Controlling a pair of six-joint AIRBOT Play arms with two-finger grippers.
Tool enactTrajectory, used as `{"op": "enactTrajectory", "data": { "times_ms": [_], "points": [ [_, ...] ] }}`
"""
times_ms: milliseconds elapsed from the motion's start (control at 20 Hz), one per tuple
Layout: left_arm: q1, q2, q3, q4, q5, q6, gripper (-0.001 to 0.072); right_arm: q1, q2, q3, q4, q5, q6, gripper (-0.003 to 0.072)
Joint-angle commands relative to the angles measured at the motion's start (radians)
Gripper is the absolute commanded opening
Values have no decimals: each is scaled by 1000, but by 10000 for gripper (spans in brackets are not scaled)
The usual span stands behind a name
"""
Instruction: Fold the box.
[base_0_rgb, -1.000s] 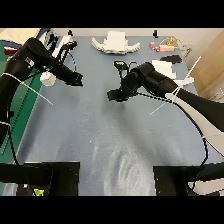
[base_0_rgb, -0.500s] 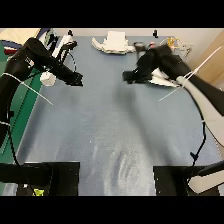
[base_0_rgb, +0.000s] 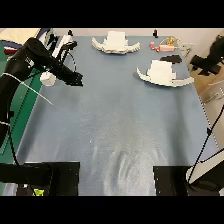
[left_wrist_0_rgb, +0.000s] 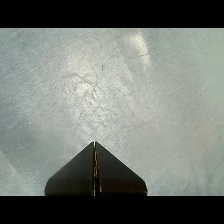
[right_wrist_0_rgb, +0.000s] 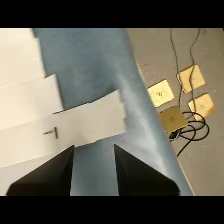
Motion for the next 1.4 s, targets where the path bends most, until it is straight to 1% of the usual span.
{"op": "enactTrajectory", "data": {
  "times_ms": [0, 100, 250, 350, 550, 600, 700, 750, 800, 900, 1000, 1200, 1350],
  "points": [
    [-1, 1, 0, 0, 0, 0, 15, -141, -88, 49, 149, 9, -68, 384],
    [-1, 1, 0, 0, 0, 0, 15, -161, -145, 76, 272, 2, -159, 384],
    [-1, 1, 0, 0, 0, 0, 15, -160, -208, 110, 376, -11, -253, 383],
    [-1, 1, 0, 0, 0, 0, 15, -160, -236, 120, 457, -16, -270, 383],
    [-1, 1, 0, 0, 0, 0, 15, -158, -265, 119, 510, -44, -279, 376],
    [-1, 1, 0, 0, 0, 0, 15, -158, -267, 119, 550, -48, -304, 314],
    [-1, 1, 0, 0, 0, 0, 15, -155, -265, 119, 644, -71, -373, 148],
    [-1, 1, 0, 0, 0, 0, 15, -151, -264, 119, 663, -90, -377, 63],
    [-1, 1, 0, 0, 0, 0, 15, -145, -264, 119, 674, -126, -378, 2],
    [-1, 1, 0, 0, 0, 0, 15, -124, -264, 119, 697, -202, -377, 1],
    [-1, 1, 0, 0, 0, 0, 15, -93, -254, 103, 767, -239, -370, 0],
    [-1, 1, 0, 0, 0, 0, 15, 22, -153, 6, 760, -224, -363, -2],
    [-1, 1, 0, 0, 0, 0, 14, 121, -50, -126, 739, -185, -364, -2]
  ]
}}
